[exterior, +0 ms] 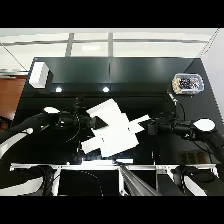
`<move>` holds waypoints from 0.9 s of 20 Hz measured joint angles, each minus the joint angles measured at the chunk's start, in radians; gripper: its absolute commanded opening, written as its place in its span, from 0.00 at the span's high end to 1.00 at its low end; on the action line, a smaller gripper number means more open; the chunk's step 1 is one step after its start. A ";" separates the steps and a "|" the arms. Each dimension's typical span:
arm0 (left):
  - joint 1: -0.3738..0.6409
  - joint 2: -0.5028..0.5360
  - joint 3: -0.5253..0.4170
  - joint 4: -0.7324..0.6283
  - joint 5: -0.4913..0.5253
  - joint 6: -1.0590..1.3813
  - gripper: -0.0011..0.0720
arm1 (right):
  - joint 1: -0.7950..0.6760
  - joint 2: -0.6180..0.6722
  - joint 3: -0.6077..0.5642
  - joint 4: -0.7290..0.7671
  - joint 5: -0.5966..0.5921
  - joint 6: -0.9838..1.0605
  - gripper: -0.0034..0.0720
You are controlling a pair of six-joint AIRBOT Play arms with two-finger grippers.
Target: Fold the box and place the chain.
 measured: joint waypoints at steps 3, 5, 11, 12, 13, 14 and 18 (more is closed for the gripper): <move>0.021 -0.047 0.014 -0.005 -0.097 0.136 0.31 | 0.006 0.003 -0.002 0.002 -0.006 -0.001 0.94; 0.042 -0.061 0.020 0.018 -0.129 0.183 0.32 | 0.008 0.004 -0.002 0.003 -0.009 -0.001 0.94; 0.097 -0.074 0.025 0.052 -0.184 0.274 0.63 | 0.009 0.004 -0.002 0.003 -0.016 0.002 0.94; 0.101 -0.074 0.025 0.059 -0.187 0.283 0.63 | 0.009 0.004 -0.002 0.003 -0.016 0.003 0.94; 0.103 -0.074 0.025 0.069 -0.193 0.289 0.70 | 0.009 0.004 -0.002 0.002 -0.017 0.003 0.94; 0.106 -0.075 0.026 0.083 -0.194 0.294 0.92 | 0.009 0.004 -0.002 0.002 -0.018 0.005 0.94; 0.110 -0.076 0.031 0.150 -0.188 0.317 0.95 | 0.006 0.004 -0.002 0.001 -0.021 0.011 0.30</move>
